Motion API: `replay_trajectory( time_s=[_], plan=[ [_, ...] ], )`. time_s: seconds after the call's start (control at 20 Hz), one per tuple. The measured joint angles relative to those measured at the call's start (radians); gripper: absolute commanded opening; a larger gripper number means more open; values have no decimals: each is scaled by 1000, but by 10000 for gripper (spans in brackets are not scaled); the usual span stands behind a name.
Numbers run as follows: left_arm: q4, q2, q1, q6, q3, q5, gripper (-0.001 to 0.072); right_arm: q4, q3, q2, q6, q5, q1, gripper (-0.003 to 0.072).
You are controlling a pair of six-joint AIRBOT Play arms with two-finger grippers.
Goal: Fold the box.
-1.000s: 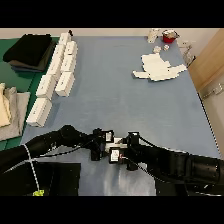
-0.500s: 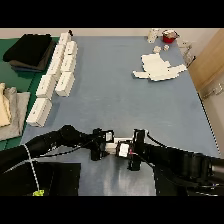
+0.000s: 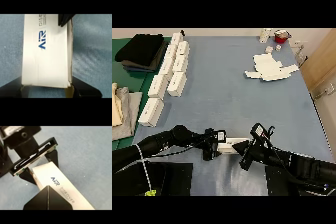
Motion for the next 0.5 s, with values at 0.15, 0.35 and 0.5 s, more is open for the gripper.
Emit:
replay_trajectory(
  time_s=[0.15, 0.35, 0.5],
  plan=[
    [0, 0, 0, 0, 0, 0, 458, -32, -19, -3, 50, 66, -35, 8],
    [0, 0, 0, 0, 0, -1, 458, -48, -27, -6, 74, 100, -44, 8],
    [0, 0, 0, 0, 0, -1, 458, -51, -29, -27, 82, 111, -31, 8]
  ],
)
